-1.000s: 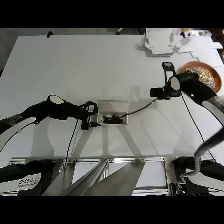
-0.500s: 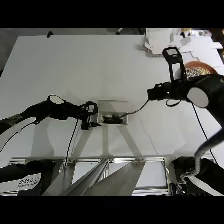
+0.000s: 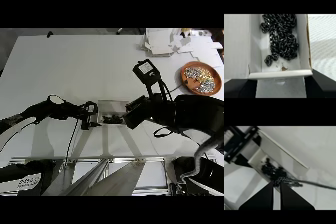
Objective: Fold the box and place the chain.
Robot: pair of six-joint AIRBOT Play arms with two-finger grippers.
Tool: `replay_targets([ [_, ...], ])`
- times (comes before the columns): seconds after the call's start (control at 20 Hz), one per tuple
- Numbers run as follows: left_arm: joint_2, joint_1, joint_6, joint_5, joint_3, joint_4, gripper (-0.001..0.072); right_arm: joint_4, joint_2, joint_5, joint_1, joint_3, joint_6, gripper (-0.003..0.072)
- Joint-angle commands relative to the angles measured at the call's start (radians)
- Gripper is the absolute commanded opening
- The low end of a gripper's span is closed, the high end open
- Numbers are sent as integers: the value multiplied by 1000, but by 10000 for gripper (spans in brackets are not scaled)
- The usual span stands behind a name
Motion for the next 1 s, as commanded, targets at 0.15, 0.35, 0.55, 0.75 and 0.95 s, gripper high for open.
replay_targets([
  [0.15, 0, 0, 1, 0, 0, 0, 32, 59, 5, -112, 36, 0, 13, 17],
  [0.35, 0, 0, 0, 0, 0, 0, 32, 117, 5, -185, 36, 0, -14, 14],
  [0.55, 0, 0, 0, 0, 0, 0, 32, 181, 5, -236, 35, 0, -48, 15],
  [0.75, 0, 0, 0, 0, 0, 0, 32, 172, -13, -228, 35, -5, -39, 16],
  [0.95, 0, 0, 0, 0, 0, 0, 32, 170, -91, -270, 34, -68, -35, 17],
])
